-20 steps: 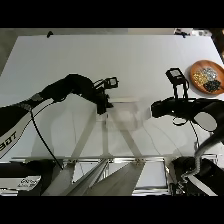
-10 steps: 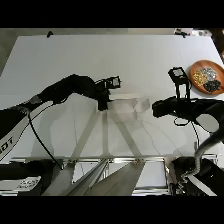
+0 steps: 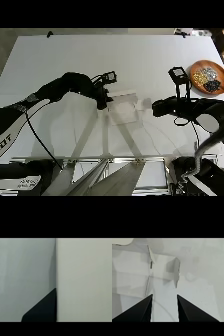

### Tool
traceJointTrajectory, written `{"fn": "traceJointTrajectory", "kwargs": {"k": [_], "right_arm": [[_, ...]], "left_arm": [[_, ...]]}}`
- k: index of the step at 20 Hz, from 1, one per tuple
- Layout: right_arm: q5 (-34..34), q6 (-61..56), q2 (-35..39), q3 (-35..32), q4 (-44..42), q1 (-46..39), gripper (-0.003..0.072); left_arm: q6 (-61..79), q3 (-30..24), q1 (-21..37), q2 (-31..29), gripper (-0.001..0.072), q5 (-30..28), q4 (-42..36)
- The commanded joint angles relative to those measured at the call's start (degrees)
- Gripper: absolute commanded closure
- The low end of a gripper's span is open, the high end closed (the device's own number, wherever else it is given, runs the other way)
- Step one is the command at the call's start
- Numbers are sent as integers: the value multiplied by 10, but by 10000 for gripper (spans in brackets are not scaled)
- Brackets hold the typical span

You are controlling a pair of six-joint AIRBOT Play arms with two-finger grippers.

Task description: Fold the box and place the chain.

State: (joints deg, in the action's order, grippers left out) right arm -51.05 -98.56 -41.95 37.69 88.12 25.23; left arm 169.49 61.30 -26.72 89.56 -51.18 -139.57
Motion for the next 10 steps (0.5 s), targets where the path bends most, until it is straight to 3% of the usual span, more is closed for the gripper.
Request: {"fn": "traceJointTrajectory", "kwargs": {"k": [1, 8, 10], "right_arm": [[7, 0, 0, 0, 0, 0, 338], [13, -2, 0, 0, -1, 0, 338], [13, -2, 0, 0, -1, 0, 338]], "left_arm": [[0, -14, 34, -1, 705, -37, -20], [0, -12, 27, 0, 706, -98, 0], [0, -3, 22, 0, 706, -110, 39]]}}
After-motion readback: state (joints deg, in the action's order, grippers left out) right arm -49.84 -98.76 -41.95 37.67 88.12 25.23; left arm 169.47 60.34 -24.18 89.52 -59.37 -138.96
